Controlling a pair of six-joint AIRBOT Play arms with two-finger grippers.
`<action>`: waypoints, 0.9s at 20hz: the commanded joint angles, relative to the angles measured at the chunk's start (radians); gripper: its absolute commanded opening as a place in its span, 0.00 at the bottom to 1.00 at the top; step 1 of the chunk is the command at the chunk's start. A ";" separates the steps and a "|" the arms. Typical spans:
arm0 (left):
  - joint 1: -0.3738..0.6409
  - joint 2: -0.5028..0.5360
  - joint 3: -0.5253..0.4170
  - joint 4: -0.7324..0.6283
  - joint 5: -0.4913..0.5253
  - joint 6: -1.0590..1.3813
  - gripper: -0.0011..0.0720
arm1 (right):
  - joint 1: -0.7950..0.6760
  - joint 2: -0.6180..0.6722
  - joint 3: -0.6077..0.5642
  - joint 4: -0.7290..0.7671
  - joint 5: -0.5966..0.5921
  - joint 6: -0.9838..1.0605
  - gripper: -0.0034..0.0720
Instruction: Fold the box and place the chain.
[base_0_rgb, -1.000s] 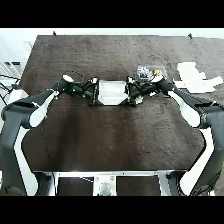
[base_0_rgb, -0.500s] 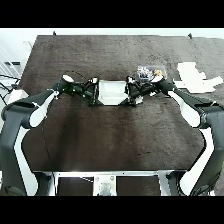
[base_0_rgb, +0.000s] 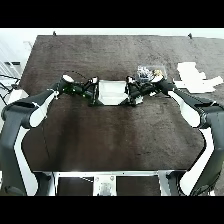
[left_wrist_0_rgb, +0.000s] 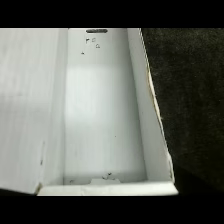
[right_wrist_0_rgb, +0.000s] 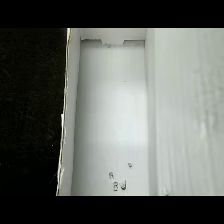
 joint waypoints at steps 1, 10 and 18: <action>0.000 -0.001 0.001 0.000 0.000 0.000 0.49 | 0.001 0.001 0.000 0.000 0.001 0.005 0.70; 0.000 -0.001 0.001 0.000 0.000 0.000 0.49 | -0.058 0.073 0.002 -0.140 0.019 0.204 1.00; 0.000 -0.001 0.001 0.000 0.000 0.000 0.49 | -0.165 0.191 0.002 -0.157 0.165 0.295 0.96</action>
